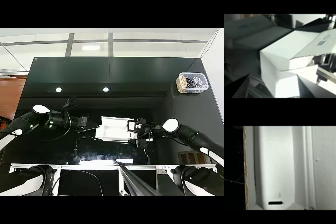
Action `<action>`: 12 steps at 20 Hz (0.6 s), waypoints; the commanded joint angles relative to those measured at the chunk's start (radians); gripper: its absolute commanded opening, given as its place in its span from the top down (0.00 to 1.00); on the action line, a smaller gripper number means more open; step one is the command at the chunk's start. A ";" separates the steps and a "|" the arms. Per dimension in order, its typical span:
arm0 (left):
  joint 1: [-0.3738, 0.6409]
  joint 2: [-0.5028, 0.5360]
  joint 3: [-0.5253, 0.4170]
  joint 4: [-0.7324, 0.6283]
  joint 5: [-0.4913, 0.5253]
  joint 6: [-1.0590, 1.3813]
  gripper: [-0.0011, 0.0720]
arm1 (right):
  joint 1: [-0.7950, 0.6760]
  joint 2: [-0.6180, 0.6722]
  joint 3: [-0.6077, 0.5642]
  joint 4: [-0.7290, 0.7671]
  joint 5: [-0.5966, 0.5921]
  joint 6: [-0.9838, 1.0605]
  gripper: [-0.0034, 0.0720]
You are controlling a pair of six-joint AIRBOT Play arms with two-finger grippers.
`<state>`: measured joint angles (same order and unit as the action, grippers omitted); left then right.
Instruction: Fold the box and place the chain.
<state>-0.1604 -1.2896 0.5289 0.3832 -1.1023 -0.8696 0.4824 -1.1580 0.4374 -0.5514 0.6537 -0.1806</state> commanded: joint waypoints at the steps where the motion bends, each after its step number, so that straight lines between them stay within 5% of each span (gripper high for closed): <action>1: -0.011 0.000 0.016 0.000 -0.021 0.002 0.05 | 0.000 -0.001 0.000 0.000 0.000 0.000 0.38; 12: -0.137 0.000 0.064 0.014 -0.031 -0.047 0.06 | 0.000 -0.001 0.000 0.000 0.000 0.000 0.38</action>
<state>-0.2817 -1.2896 0.5755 0.3882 -1.1336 -0.8898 0.4824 -1.1580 0.4374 -0.5514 0.6537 -0.1802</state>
